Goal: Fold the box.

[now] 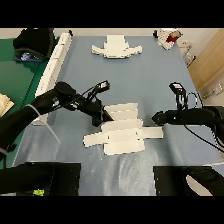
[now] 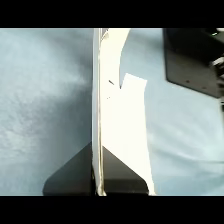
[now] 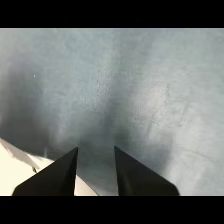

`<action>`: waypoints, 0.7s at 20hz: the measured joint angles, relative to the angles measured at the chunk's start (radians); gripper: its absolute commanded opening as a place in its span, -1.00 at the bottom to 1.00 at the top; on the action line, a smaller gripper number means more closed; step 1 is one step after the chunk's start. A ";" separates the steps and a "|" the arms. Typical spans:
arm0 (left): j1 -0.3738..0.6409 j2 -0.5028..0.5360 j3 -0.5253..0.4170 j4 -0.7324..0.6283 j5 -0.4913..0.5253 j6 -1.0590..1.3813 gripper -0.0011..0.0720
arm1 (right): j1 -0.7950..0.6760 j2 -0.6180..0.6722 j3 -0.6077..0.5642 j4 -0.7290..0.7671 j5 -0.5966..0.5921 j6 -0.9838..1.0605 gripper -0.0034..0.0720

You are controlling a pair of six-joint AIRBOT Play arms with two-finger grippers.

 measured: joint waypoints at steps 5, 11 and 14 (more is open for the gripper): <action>-0.154 0.217 -0.193 -0.001 0.311 0.097 -0.95 | 0.000 0.000 0.013 -0.016 0.055 0.061 0.07; -0.326 0.318 -0.342 -0.002 0.545 0.131 -0.94 | 0.000 0.000 0.016 -0.019 0.087 0.091 0.07; -0.369 0.327 -0.375 -0.001 0.620 0.135 -0.94 | 0.000 0.000 0.016 -0.019 0.091 0.098 0.07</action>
